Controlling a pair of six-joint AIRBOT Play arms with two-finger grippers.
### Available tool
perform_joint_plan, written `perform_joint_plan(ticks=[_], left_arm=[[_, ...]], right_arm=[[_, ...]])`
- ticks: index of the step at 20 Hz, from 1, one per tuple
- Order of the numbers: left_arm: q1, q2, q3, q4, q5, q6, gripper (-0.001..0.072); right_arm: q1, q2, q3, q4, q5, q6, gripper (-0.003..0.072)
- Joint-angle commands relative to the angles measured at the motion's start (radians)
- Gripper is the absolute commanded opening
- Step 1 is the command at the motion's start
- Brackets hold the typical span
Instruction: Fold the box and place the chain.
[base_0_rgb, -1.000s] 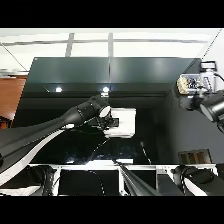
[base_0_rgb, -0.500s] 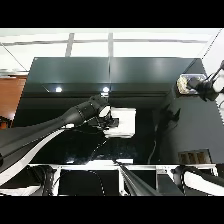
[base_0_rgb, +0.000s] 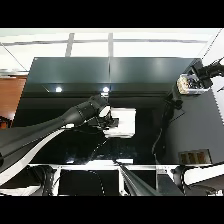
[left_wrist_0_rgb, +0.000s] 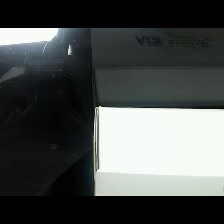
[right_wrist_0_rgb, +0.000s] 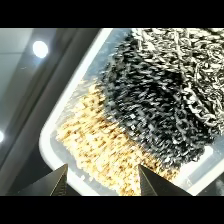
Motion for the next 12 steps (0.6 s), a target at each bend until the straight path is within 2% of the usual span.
perform_joint_plan(ticks=[1, 9, 10, 11, 12], left_arm=[[0.001, 0.0, 0.0, 0.001, -0.007, 0.0, 0.003], [0.001, 0.0, 0.0, 0.001, -0.009, 0.0, 0.003], [0.001, 0.0, 0.0, 0.001, -0.011, 0.0, 0.003], [0.001, 0.0, 0.0, 0.001, -0.013, 0.0, 0.003], [0.001, 0.0, 0.0, 0.0, -0.014, 0.0, 0.003]], right_arm=[[-0.006, -0.073, 0.038, 0.054, 0.027, 0.063, 0.0484], [-0.002, -0.124, 0.037, 0.056, 0.038, 0.051, 0.0484], [0.0, -0.127, 0.037, 0.055, 0.041, 0.039, 0.0431], [0.0, -0.125, 0.038, 0.062, 0.039, 0.01, 0.0133], [-0.002, -0.12, 0.04, 0.077, 0.039, -0.029, 0.0056]])
